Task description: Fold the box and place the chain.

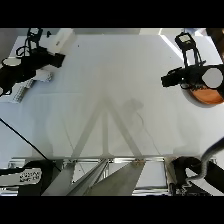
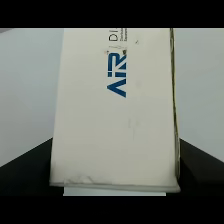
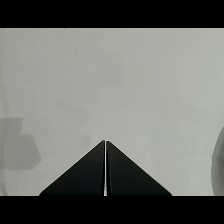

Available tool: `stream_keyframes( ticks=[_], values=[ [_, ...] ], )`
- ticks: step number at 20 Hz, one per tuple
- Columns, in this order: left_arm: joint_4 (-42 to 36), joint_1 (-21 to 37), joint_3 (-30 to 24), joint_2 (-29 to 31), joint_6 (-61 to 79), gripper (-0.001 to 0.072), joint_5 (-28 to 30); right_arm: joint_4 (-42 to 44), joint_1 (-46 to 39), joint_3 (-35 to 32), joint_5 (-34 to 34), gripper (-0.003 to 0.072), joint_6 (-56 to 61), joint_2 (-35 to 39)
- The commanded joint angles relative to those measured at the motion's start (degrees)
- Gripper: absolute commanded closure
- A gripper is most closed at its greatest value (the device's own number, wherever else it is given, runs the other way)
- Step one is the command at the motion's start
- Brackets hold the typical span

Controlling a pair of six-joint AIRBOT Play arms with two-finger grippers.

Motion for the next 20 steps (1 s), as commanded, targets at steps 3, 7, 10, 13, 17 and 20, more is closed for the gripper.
stream_keyframes(
  ticks=[3,7,10,13,17,20],
  values=[
    [1.5,0.8,0.0,-5.3,-3.2,0.0707,5.4,0.0,0.0,0.0,0.0,0.0675,0.0,0.0],
    [1.8,0.8,0.0,-10.8,-6.7,0.0705,5.0,0.0,0.0,0.0,0.0,0.0675,0.0,0.0],
    [3.8,0.7,0.0,-13.2,-7.2,0.0705,3.7,0.0,0.0,0.0,0.0,0.0675,0.0,0.0],
    [4.7,0.7,0.0,-15.0,-8.6,0.0705,2.7,0.0,0.0,0.0,0.0,0.0675,0.0,0.0],
    [10.5,0.7,0.0,-16.1,-14.5,0.0702,-0.2,0.0,0.0,0.0,0.0,0.0675,0.0,0.0],
    [18.4,0.8,0.0,-15.6,-14.5,0.0228,-3.6,0.0,0.0,0.0,0.0,0.0675,0.0,0.0]
  ],
)
